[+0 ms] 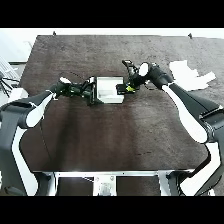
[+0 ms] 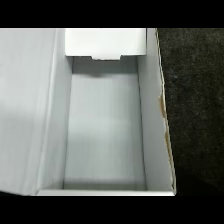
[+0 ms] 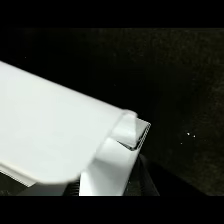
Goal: Fold the box and place the chain.
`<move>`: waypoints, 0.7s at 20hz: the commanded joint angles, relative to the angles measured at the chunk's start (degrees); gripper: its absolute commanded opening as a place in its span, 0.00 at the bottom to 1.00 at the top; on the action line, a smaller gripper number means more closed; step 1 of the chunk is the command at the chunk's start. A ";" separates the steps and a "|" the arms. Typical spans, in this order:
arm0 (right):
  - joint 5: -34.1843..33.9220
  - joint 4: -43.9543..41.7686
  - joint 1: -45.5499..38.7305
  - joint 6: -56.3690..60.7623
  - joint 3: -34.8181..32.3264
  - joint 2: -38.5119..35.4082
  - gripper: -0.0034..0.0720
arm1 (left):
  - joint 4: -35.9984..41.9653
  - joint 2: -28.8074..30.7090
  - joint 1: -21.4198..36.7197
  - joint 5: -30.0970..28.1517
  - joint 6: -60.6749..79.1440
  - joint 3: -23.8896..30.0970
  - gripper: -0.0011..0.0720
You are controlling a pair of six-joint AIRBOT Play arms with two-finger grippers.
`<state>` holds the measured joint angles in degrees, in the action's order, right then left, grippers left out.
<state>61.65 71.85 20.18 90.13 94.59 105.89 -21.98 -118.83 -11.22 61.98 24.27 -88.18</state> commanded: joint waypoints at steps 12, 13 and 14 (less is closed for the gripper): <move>8.55 14.19 3.39 16.50 6.12 4.24 0.59 | -0.02 0.00 -0.02 0.00 0.02 0.00 0.49; 8.52 14.45 3.39 16.85 6.43 4.26 0.58 | -0.02 0.00 -0.02 0.00 0.02 0.00 0.49; 8.50 14.64 3.39 17.14 6.80 4.35 0.57 | -0.02 0.00 -0.02 0.00 0.02 0.00 0.49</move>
<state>69.95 84.66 23.51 105.21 100.68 110.02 -22.00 -118.83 -11.27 62.02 24.29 -88.18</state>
